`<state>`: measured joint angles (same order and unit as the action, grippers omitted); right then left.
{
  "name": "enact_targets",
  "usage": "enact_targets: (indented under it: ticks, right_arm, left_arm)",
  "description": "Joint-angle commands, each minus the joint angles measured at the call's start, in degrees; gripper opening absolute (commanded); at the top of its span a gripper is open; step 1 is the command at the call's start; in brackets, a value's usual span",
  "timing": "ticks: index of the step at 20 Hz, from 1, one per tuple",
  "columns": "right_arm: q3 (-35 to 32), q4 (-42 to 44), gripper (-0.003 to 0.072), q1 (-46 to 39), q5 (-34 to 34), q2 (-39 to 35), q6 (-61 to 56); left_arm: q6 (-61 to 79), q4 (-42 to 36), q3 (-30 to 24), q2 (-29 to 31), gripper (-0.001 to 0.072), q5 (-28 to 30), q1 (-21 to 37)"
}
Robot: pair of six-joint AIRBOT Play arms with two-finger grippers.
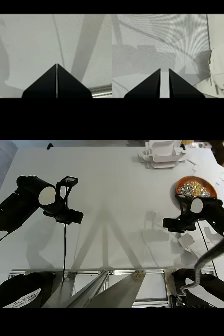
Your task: Fold the box and place the chain.
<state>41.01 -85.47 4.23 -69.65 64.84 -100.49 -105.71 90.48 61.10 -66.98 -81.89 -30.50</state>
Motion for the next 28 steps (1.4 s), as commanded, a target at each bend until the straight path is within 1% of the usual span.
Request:
enact_targets:
  ticks: [1,9,11,13,14,15,17,19,20,22,23,24,25,28]
  right_arm:
    - [0.0,0.0,0.0111,-0.02,-0.02,0.04,0.0]
    - [0.0,0.02,0.011,-0.02,0.02,0.04,0.0]
    - [0.13,0.92,0.0109,-0.02,3.28,0.02,-0.04]
    - [1.73,2.27,0.0105,-0.02,2.89,0.02,4.48]
    - [3.76,1.31,0.0082,-0.09,1.66,0.02,6.32]
    - [6.82,-0.83,0.0019,-0.09,0.9,0.02,6.27]
    - [13.9,-6.14,0.0017,-0.63,-0.42,0.02,6.82]
    - [20.04,-14.12,0.0017,-3.08,-2.34,0.0,8.24]
    - [21.66,-17.99,0.0019,-4.87,-3.37,0.02,8.37]
    - [22.23,-24.17,0.0021,-9.81,-6.82,0.11,14.45]
    - [22.25,-25.55,0.0119,-12.7,-7.76,0.44,16.39]
    - [22.25,-25.94,0.0379,-15.93,-7.74,0.87,16.5]
    - [22.25,-25.92,0.0487,-19.21,-7.5,1.49,16.35]
    - [22.23,-26.14,0.0483,-26.75,-9.81,4.31,16.61]
  left_arm:
    - [0.02,0.0,-0.02,0.02,0.0012,0.0,0.04]
    - [0.02,0.0,-0.02,0.02,0.0012,0.0,0.04]
    - [0.02,0.0,-0.02,0.02,0.0012,0.0,0.04]
    - [0.02,0.0,-0.02,0.02,0.0012,0.0,0.04]
    - [0.02,0.0,-0.02,0.02,0.0012,0.0,0.04]
    - [0.02,0.0,-0.02,0.02,0.0012,0.0,0.04]
    - [0.02,0.0,-0.02,0.02,0.0012,0.0,0.04]
    - [0.04,0.0,-0.02,0.02,0.0012,0.0,0.04]
    - [0.02,0.0,-0.02,0.02,0.0012,0.0,0.04]
    - [0.02,0.0,-0.02,0.02,0.0012,0.0,0.04]
    - [0.02,0.0,-0.02,0.02,0.0012,0.0,0.04]
    - [0.02,0.0,-0.02,0.02,0.0012,0.0,0.04]
    - [0.02,0.0,-0.02,0.02,0.0012,0.0,0.04]
    - [0.02,0.0,-0.02,0.02,0.0012,0.0,0.04]
